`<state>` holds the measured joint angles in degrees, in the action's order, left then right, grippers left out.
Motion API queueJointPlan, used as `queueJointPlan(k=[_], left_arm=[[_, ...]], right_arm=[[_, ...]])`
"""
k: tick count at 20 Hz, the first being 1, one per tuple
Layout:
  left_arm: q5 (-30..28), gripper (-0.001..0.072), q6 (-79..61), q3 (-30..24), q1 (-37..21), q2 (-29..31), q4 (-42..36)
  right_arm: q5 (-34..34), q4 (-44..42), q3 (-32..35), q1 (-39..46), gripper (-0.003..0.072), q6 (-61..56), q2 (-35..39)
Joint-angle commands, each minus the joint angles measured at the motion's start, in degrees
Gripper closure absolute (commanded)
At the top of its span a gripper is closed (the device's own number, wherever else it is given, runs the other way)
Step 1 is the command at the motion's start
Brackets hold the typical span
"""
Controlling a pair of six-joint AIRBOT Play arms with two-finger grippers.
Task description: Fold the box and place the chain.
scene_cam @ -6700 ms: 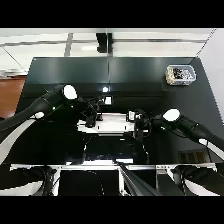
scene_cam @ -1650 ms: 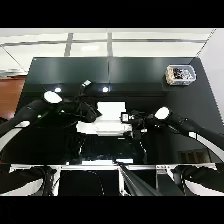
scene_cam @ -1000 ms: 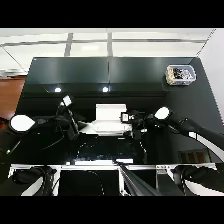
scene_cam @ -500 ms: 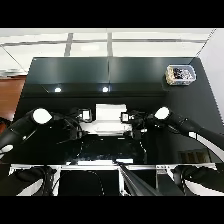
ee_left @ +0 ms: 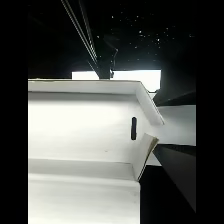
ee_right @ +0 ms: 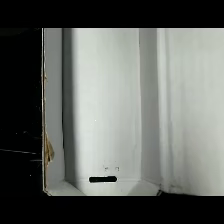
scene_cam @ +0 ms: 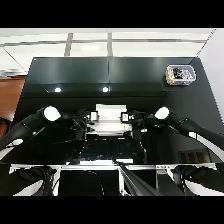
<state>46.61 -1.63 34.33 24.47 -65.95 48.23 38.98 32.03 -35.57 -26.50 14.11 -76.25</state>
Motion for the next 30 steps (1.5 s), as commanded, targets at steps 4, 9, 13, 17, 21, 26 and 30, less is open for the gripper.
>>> queueJointPlan(k=[4,9,13,17,21,26,30], left_arm=[[-4.1,0.0438,-0.1,0.1,2.0,-0.3,-4.7],[-5.0,0.0437,-0.2,0.1,2.7,-2.4,-10.9],[-5.0,0.0437,-0.1,0.1,2.7,-4.7,-13.2],[-4.4,0.0437,-0.1,0.1,2.7,-4.7,-13.1],[-4.2,0.0626,-0.2,0.1,2.7,-4.7,-12.9],[-3.4,0.0310,-0.1,0.1,2.6,-4.6,-12.9],[-2.3,0.0614,2.3,0.1,2.6,-4.2,-12.5]], right_arm=[[0.0,0.0,0.0,-0.1,0.0445,0.0,0.0],[0.0,0.0,0.0,-0.1,0.0444,0.0,0.0],[0.0,0.0,0.0,-0.1,0.0445,0.0,0.0],[0.0,0.0,0.0,-0.1,0.0444,0.0,0.0],[0.0,0.0,0.0,-0.1,0.0445,0.0,0.0],[0.0,0.0,0.0,-0.1,0.0445,0.0,0.0],[0.0,0.0,0.0,-0.1,0.0444,0.0,0.0]])
